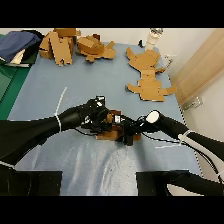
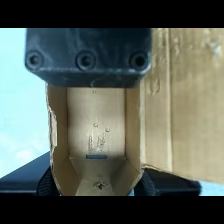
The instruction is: Fold the box.
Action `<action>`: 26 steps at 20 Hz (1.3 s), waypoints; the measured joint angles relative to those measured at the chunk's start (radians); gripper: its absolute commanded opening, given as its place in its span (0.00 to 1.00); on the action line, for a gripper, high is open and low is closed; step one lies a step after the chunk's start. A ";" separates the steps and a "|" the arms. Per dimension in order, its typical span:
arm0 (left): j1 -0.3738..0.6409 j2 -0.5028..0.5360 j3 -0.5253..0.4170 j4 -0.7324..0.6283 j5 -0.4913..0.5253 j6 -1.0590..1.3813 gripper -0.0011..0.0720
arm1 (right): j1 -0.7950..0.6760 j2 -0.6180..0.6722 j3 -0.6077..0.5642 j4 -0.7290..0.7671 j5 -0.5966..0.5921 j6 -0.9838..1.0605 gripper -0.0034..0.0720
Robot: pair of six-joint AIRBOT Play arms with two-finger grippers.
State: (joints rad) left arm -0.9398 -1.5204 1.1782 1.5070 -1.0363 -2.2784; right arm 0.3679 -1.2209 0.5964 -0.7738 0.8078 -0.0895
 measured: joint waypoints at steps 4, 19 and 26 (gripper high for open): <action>-0.003 0.007 0.008 -0.029 0.023 0.013 0.70 | 0.002 0.000 0.000 0.004 0.005 -0.002 0.76; 0.000 0.066 0.010 -0.037 -0.063 0.040 0.70 | 0.000 0.000 0.000 0.001 0.003 -0.002 0.76; 0.017 0.117 0.010 -0.039 -0.106 0.064 0.70 | 0.000 0.000 0.000 -0.009 0.003 -0.002 0.76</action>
